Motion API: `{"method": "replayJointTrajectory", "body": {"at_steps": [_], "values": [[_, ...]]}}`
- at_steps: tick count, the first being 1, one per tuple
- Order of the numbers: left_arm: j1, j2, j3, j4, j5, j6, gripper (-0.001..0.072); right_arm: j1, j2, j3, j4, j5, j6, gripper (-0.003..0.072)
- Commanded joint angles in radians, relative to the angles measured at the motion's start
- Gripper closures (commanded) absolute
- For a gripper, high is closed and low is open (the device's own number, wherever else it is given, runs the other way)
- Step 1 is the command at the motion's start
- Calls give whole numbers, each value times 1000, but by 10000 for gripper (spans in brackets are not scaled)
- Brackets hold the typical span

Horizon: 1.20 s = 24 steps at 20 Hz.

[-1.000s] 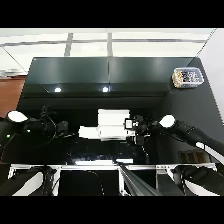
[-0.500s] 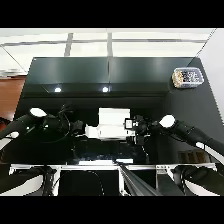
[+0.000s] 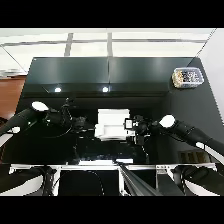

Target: Fold the box and place the chain.

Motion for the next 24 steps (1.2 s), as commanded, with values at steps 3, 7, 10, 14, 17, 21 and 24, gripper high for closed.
{"method": "replayJointTrajectory", "body": {"at_steps": [3,7,10,14,17,21,24], "values": [[-63,0,45,-3,-35,-4,61,1,-1,0,0,0,0,456],[-148,0,88,-2,-30,-18,194,1,-1,0,0,0,0,456],[-187,0,123,25,-29,-146,213,1,-1,0,0,0,0,456],[-245,0,166,164,19,-334,223,1,-1,0,0,0,0,456],[-303,0,188,301,74,-484,223,1,-1,0,0,0,0,456],[-381,-7,192,360,177,-610,223,1,-1,0,0,0,0,456],[-422,-19,196,385,211,-658,223,1,-1,0,0,0,0,456]]}}
